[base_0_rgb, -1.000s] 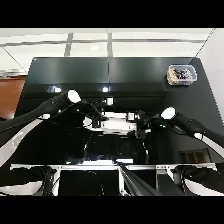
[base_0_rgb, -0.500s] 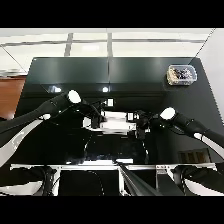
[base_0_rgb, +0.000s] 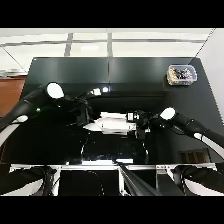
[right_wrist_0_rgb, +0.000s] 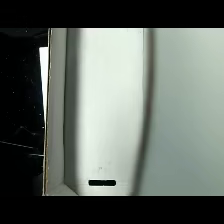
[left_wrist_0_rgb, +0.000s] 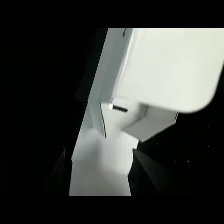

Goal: Fold the box and place the chain.

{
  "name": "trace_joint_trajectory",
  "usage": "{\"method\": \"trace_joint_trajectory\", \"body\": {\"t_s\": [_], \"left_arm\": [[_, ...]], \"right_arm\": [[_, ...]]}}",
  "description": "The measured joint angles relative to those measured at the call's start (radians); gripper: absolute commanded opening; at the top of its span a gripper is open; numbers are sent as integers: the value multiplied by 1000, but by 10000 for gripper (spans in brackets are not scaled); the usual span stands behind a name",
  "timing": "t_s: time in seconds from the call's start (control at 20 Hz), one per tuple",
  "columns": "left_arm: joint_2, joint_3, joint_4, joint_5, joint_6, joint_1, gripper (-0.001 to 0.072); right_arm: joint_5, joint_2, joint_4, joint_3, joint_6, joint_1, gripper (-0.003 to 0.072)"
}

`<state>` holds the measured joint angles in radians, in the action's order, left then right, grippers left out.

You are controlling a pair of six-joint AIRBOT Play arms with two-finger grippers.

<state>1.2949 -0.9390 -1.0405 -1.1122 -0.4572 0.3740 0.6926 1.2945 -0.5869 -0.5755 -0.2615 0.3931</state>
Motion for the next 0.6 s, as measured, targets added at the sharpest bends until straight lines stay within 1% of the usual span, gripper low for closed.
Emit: {"method": "trace_joint_trajectory", "body": {"t_s": [0.05,0.1,0.15,0.25,0.35,0.45,0.6], "left_arm": [[-15,0,-14,-39,-59,-19,112],[-26,0,-16,-82,-110,-32,27],[-34,6,-8,-122,-145,-41,27],[-43,36,62,-199,-204,-45,26],[-48,84,162,-220,-225,-27,27],[-50,134,272,-180,-224,8,27],[-52,167,410,-39,-177,52,28]], "right_arm": [[4,0,-3,0,-3,0,316],[11,0,-5,0,-8,0,316],[18,0,-10,0,-14,0,316],[32,0,-14,0,-21,0,317],[40,0,-16,0,-26,0,317],[42,0,-16,0,-28,0,317],[43,0,-16,0,-30,0,316]]}}
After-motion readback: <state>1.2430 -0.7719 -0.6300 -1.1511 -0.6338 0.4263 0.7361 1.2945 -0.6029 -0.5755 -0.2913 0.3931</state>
